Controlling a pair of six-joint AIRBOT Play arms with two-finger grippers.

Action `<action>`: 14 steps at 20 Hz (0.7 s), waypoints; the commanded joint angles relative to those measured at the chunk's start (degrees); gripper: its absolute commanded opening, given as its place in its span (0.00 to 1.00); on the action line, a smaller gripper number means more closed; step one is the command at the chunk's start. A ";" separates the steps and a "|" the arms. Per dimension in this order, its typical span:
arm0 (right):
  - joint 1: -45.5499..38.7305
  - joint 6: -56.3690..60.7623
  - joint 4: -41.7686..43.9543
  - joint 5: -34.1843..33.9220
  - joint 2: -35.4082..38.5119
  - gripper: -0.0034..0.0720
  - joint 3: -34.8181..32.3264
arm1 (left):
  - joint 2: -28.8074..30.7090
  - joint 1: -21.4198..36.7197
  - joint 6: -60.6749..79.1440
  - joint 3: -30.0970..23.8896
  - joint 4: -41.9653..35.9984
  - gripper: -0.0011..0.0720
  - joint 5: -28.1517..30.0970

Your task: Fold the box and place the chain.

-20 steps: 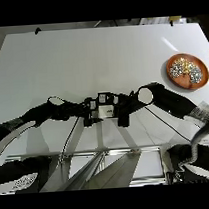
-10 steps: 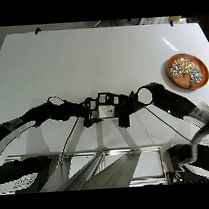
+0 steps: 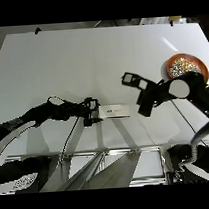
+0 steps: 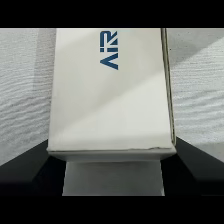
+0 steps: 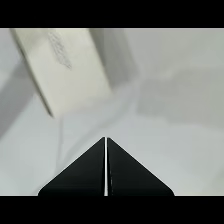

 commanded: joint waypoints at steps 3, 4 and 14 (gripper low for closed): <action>-20.83 13.99 -6.19 7.67 -0.59 0.07 -0.15 | 0.02 0.02 0.04 0.02 0.07 0.36 0.04; -23.98 15.76 -6.16 8.15 -1.46 0.07 -0.20 | 0.02 0.02 0.04 0.02 0.07 0.36 0.04; -31.30 20.06 -6.12 9.68 -5.97 0.07 -2.32 | 0.02 0.02 0.04 0.02 0.07 0.36 0.04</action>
